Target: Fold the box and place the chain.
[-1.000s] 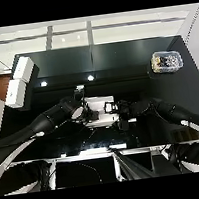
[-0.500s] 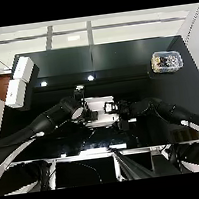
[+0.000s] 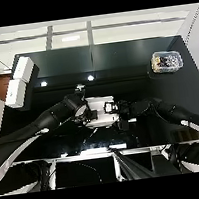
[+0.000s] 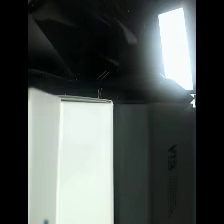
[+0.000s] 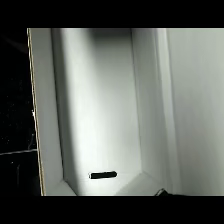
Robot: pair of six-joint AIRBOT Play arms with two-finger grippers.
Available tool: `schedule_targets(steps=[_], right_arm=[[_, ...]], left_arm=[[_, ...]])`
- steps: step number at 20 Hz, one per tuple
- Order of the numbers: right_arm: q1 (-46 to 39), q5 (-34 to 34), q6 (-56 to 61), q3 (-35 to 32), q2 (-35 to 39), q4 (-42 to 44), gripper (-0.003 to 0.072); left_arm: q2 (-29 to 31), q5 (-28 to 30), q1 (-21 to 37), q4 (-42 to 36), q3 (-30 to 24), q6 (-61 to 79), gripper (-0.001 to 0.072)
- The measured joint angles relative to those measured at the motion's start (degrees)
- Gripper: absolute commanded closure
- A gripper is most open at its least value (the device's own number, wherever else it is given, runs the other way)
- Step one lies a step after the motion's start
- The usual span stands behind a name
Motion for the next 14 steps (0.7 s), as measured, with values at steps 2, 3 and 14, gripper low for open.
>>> schedule_targets(steps=[2,3,14], right_arm=[[0.0,0.0,0.09,0.0,0.0,0.04,0.0332],[0.0,0.0,0.2,0.0,0.0,0.04,0.0333],[0.0,-0.04,0.5,0.0,0.0,0.04,0.0332]], left_arm=[[-0.28,-0.76,-0.11,0.09,0.31,-0.02,0.0439],[-0.39,-0.76,-0.17,0.07,0.39,-0.02,0.044],[-1.14,0.42,-0.22,-1.16,0.59,-0.31,0.0683]])
